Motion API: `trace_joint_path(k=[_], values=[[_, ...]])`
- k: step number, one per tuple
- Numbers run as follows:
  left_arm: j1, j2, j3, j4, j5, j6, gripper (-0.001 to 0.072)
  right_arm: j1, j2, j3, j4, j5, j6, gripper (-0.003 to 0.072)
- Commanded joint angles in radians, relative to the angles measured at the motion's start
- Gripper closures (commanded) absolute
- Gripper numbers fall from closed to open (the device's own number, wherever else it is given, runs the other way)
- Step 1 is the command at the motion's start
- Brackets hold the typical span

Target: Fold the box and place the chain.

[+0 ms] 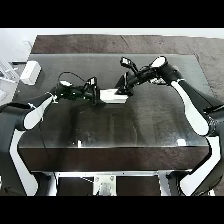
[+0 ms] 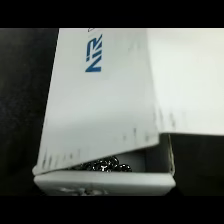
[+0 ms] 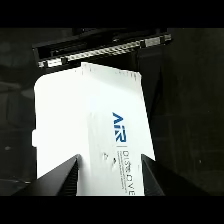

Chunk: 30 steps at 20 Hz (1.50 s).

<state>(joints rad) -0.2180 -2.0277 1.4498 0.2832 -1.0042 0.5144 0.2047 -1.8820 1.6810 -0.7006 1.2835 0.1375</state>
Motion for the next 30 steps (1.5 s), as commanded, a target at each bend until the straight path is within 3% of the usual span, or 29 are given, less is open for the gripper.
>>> trace_joint_path(k=[1,4,11,30], values=[[0.0,0.0,0.0,0.0,0.0,0.0,0.0174,0.006,0.0,0.001,-0.008,0.001,-0.008,0.0251],[0.0,0.0,0.0,0.0,0.0,0.0,0.0174,0.003,0.0,0.001,-0.008,0.084,-0.035,0.0283],[0.0,0.0,0.0,0.0,0.0,0.0,0.0174,0.002,-0.001,0.001,-0.008,0.082,-0.045,0.0384],[0.0,0.0,0.0,0.0,0.0,0.0,0.0174,0.002,-0.03,0.037,-0.006,0.008,-0.06,0.0404]])
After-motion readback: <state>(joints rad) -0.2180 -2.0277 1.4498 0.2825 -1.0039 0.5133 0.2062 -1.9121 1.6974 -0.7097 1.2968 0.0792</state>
